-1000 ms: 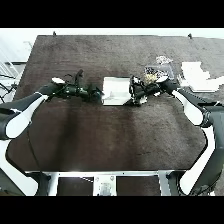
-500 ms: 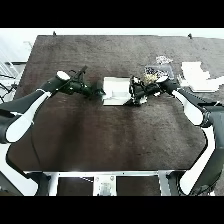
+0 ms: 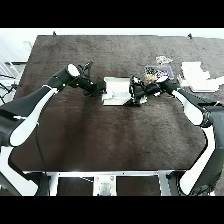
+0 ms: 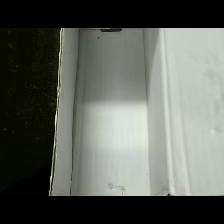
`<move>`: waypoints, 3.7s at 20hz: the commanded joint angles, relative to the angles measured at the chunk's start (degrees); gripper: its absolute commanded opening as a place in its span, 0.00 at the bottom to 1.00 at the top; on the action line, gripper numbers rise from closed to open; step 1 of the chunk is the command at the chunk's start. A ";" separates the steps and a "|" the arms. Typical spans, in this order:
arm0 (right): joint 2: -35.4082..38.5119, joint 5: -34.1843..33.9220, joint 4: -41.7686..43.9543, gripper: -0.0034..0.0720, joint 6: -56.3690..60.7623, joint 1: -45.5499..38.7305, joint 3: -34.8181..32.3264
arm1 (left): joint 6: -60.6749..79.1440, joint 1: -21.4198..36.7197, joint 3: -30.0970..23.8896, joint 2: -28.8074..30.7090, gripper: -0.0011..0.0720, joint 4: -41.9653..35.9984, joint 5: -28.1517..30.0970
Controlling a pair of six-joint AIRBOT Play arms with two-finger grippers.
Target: Fold the box and place the chain.
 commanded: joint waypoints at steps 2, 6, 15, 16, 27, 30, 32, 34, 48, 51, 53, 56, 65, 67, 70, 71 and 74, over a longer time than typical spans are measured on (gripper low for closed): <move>-0.02 0.02 0.02 0.62 0.00 0.04 -0.02 | -3.85 -0.79 0.52 0.02 0.49 3.23 0.24; -0.02 0.02 0.02 0.62 0.00 0.04 -0.02 | -7.87 -1.90 0.52 0.02 0.49 5.16 1.07; -0.02 0.02 0.02 0.62 0.02 0.04 -0.02 | -10.54 -2.95 0.59 0.02 0.49 6.36 2.82; -0.02 0.02 0.02 0.62 0.00 0.04 -0.02 | -11.65 -3.32 0.61 0.02 0.49 7.63 2.97; -0.02 0.02 0.02 0.62 0.00 0.04 -0.02 | -20.22 -7.67 6.58 -3.41 0.49 21.11 0.17; -0.02 0.02 0.02 0.62 0.00 0.04 -0.02 | -21.75 -8.28 7.56 -4.11 0.50 23.61 -1.31; -0.02 0.02 0.02 0.62 0.00 0.04 -0.02 | -23.71 -8.48 8.61 -4.52 0.50 25.97 -3.50; -0.02 0.02 0.02 0.62 0.02 0.04 -0.02 | -23.91 -8.59 9.55 -4.63 0.50 26.32 -4.11; -0.02 0.00 0.02 0.62 0.00 0.04 -0.02 | -31.85 -12.04 26.67 -14.47 0.50 36.46 -20.61; -0.02 0.02 0.00 0.62 0.00 0.04 -0.02 | -32.57 -12.04 26.67 -15.37 0.50 36.79 -21.03; -0.02 0.02 0.00 0.62 0.02 0.04 -0.02 | -32.57 -12.04 26.67 -15.52 0.50 36.98 -20.79; -0.02 0.02 0.00 0.62 0.00 0.04 -0.02 | -32.52 -12.04 26.67 -15.52 0.50 39.15 -21.49; -0.02 0.02 0.02 0.62 0.00 0.04 -0.02 | -32.65 -12.22 26.67 -15.52 0.33 39.71 -20.48; -0.02 0.02 0.02 0.62 0.00 0.04 -0.02 | -32.63 -12.24 26.67 -15.52 0.23 39.69 -20.09; -0.02 0.02 0.02 0.62 0.00 0.04 -0.02 | -32.61 -12.24 26.64 -15.54 0.12 39.69 -19.41; -0.02 0.02 0.02 0.62 0.00 0.04 -0.02 | -32.68 -12.24 26.64 -15.56 0.11 39.69 -19.26; -0.02 0.02 0.02 0.62 0.00 0.04 -0.02 | -32.04 -12.24 26.64 -15.56 0.04 39.67 -18.69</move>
